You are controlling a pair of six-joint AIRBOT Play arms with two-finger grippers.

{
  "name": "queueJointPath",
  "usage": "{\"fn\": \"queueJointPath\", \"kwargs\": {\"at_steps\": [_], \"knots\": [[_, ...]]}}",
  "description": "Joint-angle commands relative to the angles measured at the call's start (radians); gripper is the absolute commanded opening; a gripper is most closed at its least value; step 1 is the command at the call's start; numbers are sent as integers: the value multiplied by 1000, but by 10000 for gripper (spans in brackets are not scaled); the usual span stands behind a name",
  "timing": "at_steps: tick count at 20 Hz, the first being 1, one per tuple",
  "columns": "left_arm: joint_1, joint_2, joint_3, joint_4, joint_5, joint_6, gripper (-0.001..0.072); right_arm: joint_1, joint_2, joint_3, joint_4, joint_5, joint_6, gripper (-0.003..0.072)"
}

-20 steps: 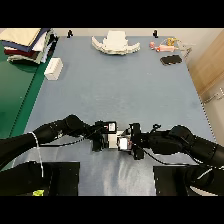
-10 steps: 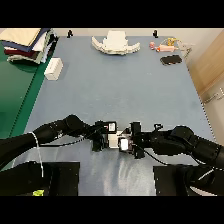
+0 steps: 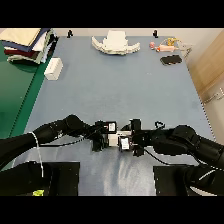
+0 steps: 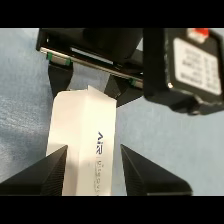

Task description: Fold the box.

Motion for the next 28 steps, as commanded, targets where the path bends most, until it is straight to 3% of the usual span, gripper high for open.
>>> {"fn": "queueJointPath", "kwargs": {"at_steps": [1, 17, 18, 19, 20, 22, 23, 27, 28], "knots": [[0, 0, 1, 0, 0, 1, 472, 0, 1, 8, -13, 10, 1, 518], [0, 0, 1, 0, 0, 1, 472, 0, 0, 19, -17, -6, 11, 497], [0, 0, 1, 0, 0, 1, 472, 0, -1, 20, -2, -20, 11, 480], [0, 0, 1, 0, 0, 1, 472, 0, -1, 19, -2, -32, 11, 372], [0, 0, 1, 0, 0, 1, 472, 0, -1, 19, -2, -35, 11, 341], [0, 0, 1, 0, 0, 1, 472, 0, -2, 19, -3, -35, 11, 327], [0, 0, 1, 0, 0, 1, 472, 0, -3, 20, -3, -35, 11, 269], [0, 0, 1, 0, 0, 1, 472, 0, -24, 20, -5, -21, 11, 257], [0, 0, 1, 0, 0, 1, 472, 0, -27, 20, -6, -19, 11, 216]]}}
